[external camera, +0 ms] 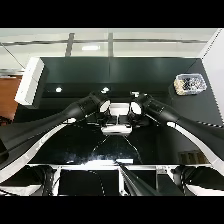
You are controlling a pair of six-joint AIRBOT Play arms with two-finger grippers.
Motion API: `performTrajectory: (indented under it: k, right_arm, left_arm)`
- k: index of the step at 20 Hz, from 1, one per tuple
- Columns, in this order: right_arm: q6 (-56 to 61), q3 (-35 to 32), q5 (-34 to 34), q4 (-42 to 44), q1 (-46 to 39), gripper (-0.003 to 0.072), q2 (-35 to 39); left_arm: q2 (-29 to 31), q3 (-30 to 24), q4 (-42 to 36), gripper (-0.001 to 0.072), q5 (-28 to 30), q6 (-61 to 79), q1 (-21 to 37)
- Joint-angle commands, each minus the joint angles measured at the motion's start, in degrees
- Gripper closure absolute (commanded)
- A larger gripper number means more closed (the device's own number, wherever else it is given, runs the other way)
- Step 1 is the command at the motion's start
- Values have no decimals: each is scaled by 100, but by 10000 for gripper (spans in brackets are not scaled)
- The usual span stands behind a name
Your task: Fold the box and place the chain.
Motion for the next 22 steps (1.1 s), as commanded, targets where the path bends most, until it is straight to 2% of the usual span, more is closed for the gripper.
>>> performTrajectory:
  k: [1,6,8,12,15,16,17,18,22]
  right_arm:
    - [13,4,-17,17,15,672,-9]
    - [15,4,-24,28,17,669,-7]
    - [13,4,-28,107,17,419,-7]
    - [7,2,-2,109,17,420,-7]
    - [7,0,-24,144,17,454,-9]
    - [-2,0,-24,142,17,572,-9]
    - [0,0,-39,146,17,578,-13]
    - [-2,0,-50,144,17,672,-13]
    - [-2,0,-68,149,17,658,-7]
  left_arm:
    - [4,2,15,680,-15,2,2]
    - [4,2,15,680,-13,2,2]
    - [4,2,15,680,-15,2,2]
    - [4,2,15,680,-15,2,2]
    - [4,2,17,680,-13,2,2]
    - [4,2,15,680,-15,2,2]
    - [4,2,15,681,-15,2,2]
    - [4,2,15,680,-15,2,2]
    - [4,2,15,680,-15,2,2]
